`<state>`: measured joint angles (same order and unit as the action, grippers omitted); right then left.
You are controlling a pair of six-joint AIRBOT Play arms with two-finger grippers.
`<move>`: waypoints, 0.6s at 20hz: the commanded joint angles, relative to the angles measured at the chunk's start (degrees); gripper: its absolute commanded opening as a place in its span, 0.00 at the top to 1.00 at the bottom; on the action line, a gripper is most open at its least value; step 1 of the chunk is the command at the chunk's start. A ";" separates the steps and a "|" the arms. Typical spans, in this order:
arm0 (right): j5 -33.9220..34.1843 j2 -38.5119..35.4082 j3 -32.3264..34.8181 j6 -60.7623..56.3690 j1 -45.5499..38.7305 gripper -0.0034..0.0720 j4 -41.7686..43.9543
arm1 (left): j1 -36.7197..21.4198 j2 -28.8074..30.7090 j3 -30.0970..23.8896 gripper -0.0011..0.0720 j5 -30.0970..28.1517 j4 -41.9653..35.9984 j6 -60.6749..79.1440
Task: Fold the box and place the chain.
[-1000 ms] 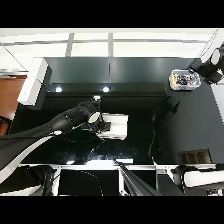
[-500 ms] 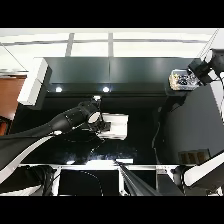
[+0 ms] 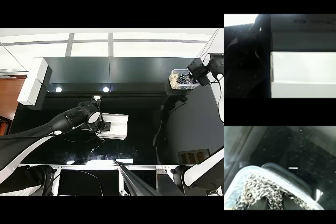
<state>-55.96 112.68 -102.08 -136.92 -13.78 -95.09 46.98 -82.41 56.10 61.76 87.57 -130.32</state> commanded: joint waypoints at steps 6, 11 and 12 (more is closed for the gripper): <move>-8.00 -11.61 -3.74 26.53 -0.28 0.94 4.33 | 0.00 -0.02 0.04 0.95 0.00 0.02 0.02; -11.89 -25.99 -3.76 37.68 -0.28 0.95 8.04 | 0.00 -0.02 0.04 0.95 0.00 0.02 0.00; -12.85 -29.00 -3.76 39.67 -0.31 0.95 8.87 | 0.00 -0.02 0.04 0.95 0.00 0.02 0.00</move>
